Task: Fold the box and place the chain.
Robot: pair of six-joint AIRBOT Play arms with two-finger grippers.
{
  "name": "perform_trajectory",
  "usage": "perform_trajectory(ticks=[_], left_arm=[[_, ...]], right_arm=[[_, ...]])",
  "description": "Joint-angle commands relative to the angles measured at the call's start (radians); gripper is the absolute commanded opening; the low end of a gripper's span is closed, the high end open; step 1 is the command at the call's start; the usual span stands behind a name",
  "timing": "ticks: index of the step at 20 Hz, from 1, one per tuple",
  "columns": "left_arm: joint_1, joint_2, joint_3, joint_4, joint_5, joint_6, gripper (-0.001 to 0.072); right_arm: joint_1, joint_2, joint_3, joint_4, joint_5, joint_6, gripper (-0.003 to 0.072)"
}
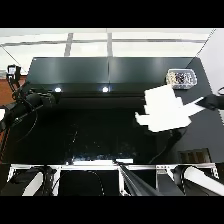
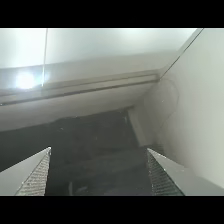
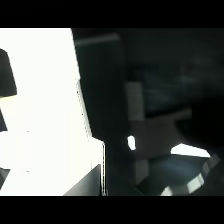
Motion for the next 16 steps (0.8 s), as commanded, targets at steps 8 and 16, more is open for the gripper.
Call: perform_trajectory(ticks=[8, 16], left_arm=[[-0.057, -0.096, 0.0, -0.132, -0.13, 0.0, 0.0698], [-0.163, -0.543, 0.201, -0.187, -0.385, -0.153, 0.0697]], right_arm=[[0.7, 0.351, -0.593, 0.571, -0.709, -0.114, 0.0017], [1.012, 0.351, -0.621, 0.571, -0.925, -0.084, 0.0018]])
